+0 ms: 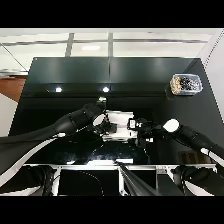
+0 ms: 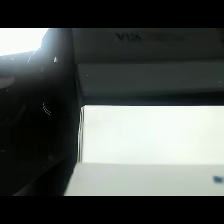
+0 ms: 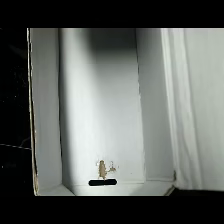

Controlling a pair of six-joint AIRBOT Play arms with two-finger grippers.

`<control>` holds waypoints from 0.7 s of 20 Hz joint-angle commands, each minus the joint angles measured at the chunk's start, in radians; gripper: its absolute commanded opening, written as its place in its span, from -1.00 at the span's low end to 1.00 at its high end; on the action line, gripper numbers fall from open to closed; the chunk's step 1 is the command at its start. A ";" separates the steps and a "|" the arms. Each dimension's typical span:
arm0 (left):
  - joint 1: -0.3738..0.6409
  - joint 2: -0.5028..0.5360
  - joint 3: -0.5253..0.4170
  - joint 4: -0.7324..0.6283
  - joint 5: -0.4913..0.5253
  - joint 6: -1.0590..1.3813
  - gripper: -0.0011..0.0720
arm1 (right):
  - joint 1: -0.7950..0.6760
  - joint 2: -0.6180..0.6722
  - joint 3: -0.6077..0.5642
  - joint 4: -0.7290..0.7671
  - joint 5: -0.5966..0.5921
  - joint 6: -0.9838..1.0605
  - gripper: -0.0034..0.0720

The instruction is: Fold the box and place the chain.

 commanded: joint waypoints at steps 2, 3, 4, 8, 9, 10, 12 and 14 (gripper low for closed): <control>0.000 -0.013 0.001 0.000 -0.020 0.000 -0.22 | 0.000 0.000 0.000 0.000 0.000 0.000 0.18; 0.000 -0.013 0.001 0.000 -0.020 0.000 -0.23 | 0.000 0.000 0.000 0.000 0.000 0.000 0.18; 0.000 -0.013 0.001 0.000 -0.019 0.000 -0.23 | 0.000 0.000 0.000 0.000 0.000 0.000 0.18; 0.000 -0.013 0.002 0.000 -0.019 0.000 -0.69 | 0.000 0.000 0.000 0.000 0.000 0.000 0.18; -0.001 -0.013 0.002 0.000 -0.019 0.000 -0.89 | 0.000 0.000 0.000 0.000 0.000 0.000 0.18; -0.001 -0.013 0.002 0.000 -0.017 0.000 -0.89 | 0.000 0.000 0.000 0.000 0.000 0.000 0.18; -0.001 -0.013 0.002 0.000 -0.017 0.000 -0.89 | 0.000 0.000 0.000 0.000 0.000 0.000 0.18; -0.001 -0.013 0.002 -0.001 -0.017 0.000 -0.76 | 0.000 0.000 0.000 0.000 0.000 0.000 0.18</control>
